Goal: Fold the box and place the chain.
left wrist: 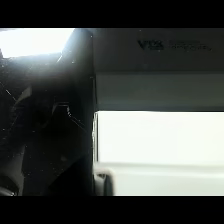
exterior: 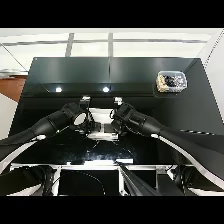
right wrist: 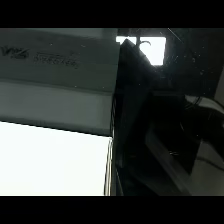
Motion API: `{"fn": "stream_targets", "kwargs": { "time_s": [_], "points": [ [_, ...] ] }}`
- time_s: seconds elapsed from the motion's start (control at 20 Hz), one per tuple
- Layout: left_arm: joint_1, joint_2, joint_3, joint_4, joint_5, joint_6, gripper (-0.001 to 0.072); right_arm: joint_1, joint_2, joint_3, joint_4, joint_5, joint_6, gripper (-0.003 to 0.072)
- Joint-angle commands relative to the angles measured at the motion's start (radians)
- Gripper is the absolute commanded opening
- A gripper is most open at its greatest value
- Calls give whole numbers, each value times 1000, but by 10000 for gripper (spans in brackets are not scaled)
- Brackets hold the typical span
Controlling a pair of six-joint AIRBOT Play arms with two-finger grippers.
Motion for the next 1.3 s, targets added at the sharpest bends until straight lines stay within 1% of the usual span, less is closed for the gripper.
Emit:
{"fn": "stream_targets", "kwargs": {
  "time_s": [0.0, 0.05, 0.1, 0.15, 0.65, 0.7, 0.75, 0.8, 0.95, 1.0, 1.05, 1.1, 1.25],
  "points": [
    [1, 0, 0, 0, 1, 0, 30, 1, -9, 1, 0, 6, 15, 171],
    [1, 0, 0, 0, 1, 0, 29, 1, -9, 1, 1, 7, 15, 113],
    [1, 0, 0, 0, 1, 0, 29, 1, -9, 1, 1, 7, 15, 111],
    [1, 0, 0, 0, 1, 0, 29, 1, -9, 1, 2, 7, 15, 23],
    [1, 0, 0, 0, 1, 0, 30, 1, -8, 2, 5, 0, 8, 26],
    [1, 0, 0, 0, 1, 0, 29, 0, -5, 2, 5, -2, -3, 79],
    [1, 0, 0, -1, 1, 0, 30, 0, -2, 3, 5, -8, -3, 220],
    [1, 0, 0, -1, 1, 0, 29, 0, 0, 8, 6, -21, -18, 274],
    [1, 0, 0, -1, 1, 0, 29, 0, 2, 35, 7, -58, -64, 275],
    [0, 0, 0, 0, 1, 0, 30, 0, 2, 43, 7, -59, -70, 302],
    [1, 0, 0, 0, 0, 0, 30, 1, 2, 50, 8, -59, -69, 490],
    [1, 0, 0, -1, 0, 0, 30, 0, 2, 53, 8, -60, -70, 504],
    [1, 0, 0, 0, 0, 0, 30, 0, 2, 56, 8, -73, -81, 505]
  ]
}}
